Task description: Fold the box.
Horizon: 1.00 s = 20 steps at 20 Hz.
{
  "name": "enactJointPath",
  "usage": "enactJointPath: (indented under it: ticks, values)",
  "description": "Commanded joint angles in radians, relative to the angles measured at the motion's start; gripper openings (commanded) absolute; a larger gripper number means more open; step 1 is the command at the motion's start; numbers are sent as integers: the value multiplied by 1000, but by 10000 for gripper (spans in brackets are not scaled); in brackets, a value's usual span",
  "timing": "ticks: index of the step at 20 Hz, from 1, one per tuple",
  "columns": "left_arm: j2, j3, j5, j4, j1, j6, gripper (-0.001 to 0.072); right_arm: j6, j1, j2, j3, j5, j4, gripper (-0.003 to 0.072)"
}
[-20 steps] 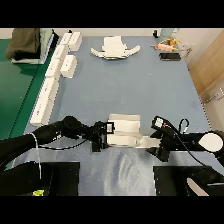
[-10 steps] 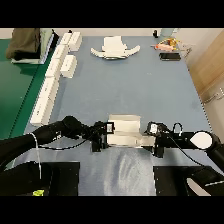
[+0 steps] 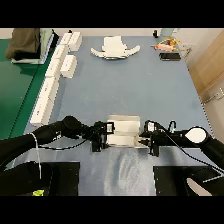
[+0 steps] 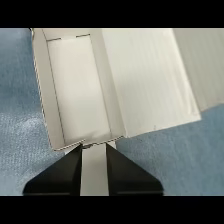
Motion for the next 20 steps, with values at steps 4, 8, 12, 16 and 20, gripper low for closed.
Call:
enactJointPath:
  ticks: [4, 8, 12, 16, 20]
  values:
    - [0, 0, 0, 0, -1, 0, 594, -12, 76, -27, 0, -91, 24, 211]
    - [1, 0, 0, 0, -1, 0, 595, -13, 125, -85, 1, -138, 32, 465]
    - [1, 0, 0, -1, -1, 0, 594, -31, 143, -89, 0, -166, 31, 703]
    - [1, 0, 0, 0, -1, 0, 594, -17, 142, -82, 0, -163, -6, 680]
    - [1, 0, 0, -1, -1, 0, 594, 300, 140, -21, 6, -163, -162, 326]
